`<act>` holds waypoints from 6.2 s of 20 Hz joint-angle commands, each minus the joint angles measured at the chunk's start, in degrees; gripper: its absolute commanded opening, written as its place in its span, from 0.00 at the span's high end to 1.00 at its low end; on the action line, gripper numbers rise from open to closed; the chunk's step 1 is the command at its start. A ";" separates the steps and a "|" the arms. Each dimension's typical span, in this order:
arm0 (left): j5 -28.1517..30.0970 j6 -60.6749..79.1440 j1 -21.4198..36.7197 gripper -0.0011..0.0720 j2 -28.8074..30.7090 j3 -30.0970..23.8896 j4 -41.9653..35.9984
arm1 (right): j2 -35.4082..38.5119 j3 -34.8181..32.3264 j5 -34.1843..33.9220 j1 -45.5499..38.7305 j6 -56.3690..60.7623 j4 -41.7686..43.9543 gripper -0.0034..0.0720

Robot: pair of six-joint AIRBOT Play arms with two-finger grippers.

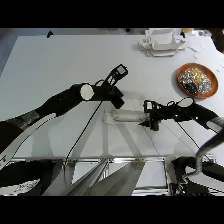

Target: Fold the box and place the chain.

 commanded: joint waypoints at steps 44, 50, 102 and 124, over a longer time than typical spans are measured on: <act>-19.80 29.03 -3.13 0.81 -2.49 -0.33 9.62 | 0.00 0.07 0.11 0.00 -0.22 -0.07 0.45; -17.38 29.03 -4.20 0.71 -2.49 -0.33 9.53 | 0.00 0.07 0.11 0.00 -0.22 -0.07 0.45; -22.21 -29.94 8.11 0.85 4.44 -9.70 -6.56 | 0.00 0.07 0.11 0.00 -0.22 -0.07 0.45; -19.56 -49.22 -0.66 0.45 0.66 -1.42 6.49 | 0.00 0.07 0.13 0.00 -0.22 -0.07 0.45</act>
